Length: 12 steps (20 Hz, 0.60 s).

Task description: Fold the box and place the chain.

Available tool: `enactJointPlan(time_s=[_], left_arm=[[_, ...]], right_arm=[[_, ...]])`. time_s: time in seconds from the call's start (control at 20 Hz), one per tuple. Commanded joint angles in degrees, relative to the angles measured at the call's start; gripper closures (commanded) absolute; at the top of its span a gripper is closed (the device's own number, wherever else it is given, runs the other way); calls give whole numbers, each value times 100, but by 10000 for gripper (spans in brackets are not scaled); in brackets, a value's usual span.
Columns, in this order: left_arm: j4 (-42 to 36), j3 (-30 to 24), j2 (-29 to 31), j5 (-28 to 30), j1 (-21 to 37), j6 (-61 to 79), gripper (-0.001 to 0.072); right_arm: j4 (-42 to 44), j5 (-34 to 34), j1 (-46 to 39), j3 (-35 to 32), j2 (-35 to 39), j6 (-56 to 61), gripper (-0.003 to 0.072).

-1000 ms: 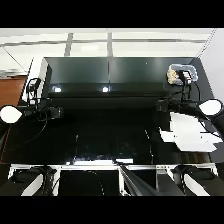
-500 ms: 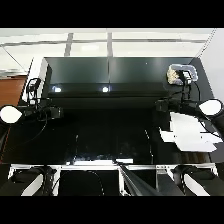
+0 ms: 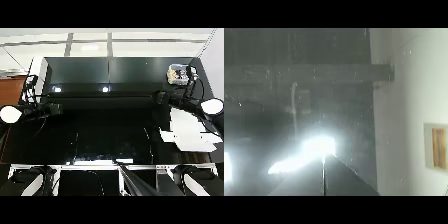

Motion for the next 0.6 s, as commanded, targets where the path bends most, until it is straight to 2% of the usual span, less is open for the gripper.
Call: enactJointPlan(time_s=[0.0, 0.05, 0.1, 0.25, 0.35, 0.45, 0.55], left_arm=[[-46, -2, 4, 280, -2, 2, 566], [-46, -2, 4, 271, -2, 2, 189], [-46, 0, 4, 264, -2, -7, 3], [-50, 0, 4, 249, -2, -7, 2], [-48, 0, 4, 249, -2, -7, 3], [-48, 0, 4, 245, -2, -7, 2], [-50, -2, 4, 245, -2, -9, 2]], right_arm=[[-247, -116, -234, 15, -2, 391, -20], [-632, -35, -538, 74, -2, 824, -20], [-1145, 146, -1008, 177, -2, 1200, -20], [-2675, 1198, -2874, 715, -90, 1491, -19], [-3233, 1694, -4304, 1064, -212, 1499, -19], [-3296, 1917, -5674, 1255, -415, 1499, -19], [-2955, 2107, -6732, 1366, -782, 1443, -19]])
